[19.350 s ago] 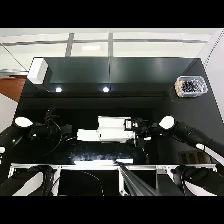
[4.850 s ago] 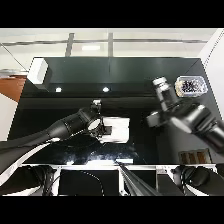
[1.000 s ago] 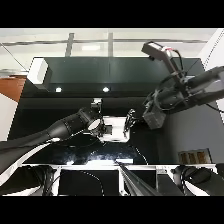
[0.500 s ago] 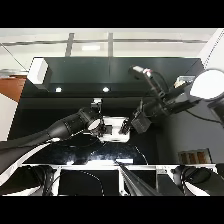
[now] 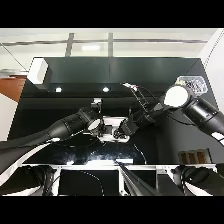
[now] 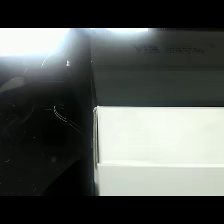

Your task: Fold the box and place the chain.

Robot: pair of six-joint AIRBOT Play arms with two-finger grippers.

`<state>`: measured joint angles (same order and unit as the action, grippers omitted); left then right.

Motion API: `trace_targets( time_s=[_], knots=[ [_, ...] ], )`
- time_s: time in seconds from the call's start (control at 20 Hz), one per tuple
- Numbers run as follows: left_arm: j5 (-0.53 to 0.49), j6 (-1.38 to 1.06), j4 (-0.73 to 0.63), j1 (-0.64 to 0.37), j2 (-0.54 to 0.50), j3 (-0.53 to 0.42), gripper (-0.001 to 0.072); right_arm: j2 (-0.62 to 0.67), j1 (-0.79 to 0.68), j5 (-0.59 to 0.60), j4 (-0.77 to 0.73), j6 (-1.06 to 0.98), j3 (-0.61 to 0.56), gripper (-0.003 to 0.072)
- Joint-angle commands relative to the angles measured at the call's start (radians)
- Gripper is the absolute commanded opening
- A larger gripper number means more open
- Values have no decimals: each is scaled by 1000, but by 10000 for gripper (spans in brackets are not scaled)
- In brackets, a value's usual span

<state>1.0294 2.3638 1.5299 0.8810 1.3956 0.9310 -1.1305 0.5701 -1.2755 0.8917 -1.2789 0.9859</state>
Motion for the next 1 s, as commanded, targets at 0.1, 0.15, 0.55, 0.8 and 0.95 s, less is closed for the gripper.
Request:
trace_targets(
  time_s=[0.1, 0.15, 0.55, 0.8, 0.95],
  knots=[
    [8, 0, -2, -1, 0, 0, 28, 5, -127, -112, 55, -3, -5, 444],
    [9, 0, -2, -1, 0, 0, 27, 23, -169, -139, 90, -3, -6, 443],
    [8, 1, -2, -1, 0, 0, 28, 87, -235, -187, 41, 6, -130, 443],
    [11, 1, -2, -1, 0, 0, 27, 87, -109, 74, -188, -10, -385, 443],
    [12, 1, -2, -1, 0, 0, 27, 87, -34, 222, -245, -117, -460, 444]
  ],
)
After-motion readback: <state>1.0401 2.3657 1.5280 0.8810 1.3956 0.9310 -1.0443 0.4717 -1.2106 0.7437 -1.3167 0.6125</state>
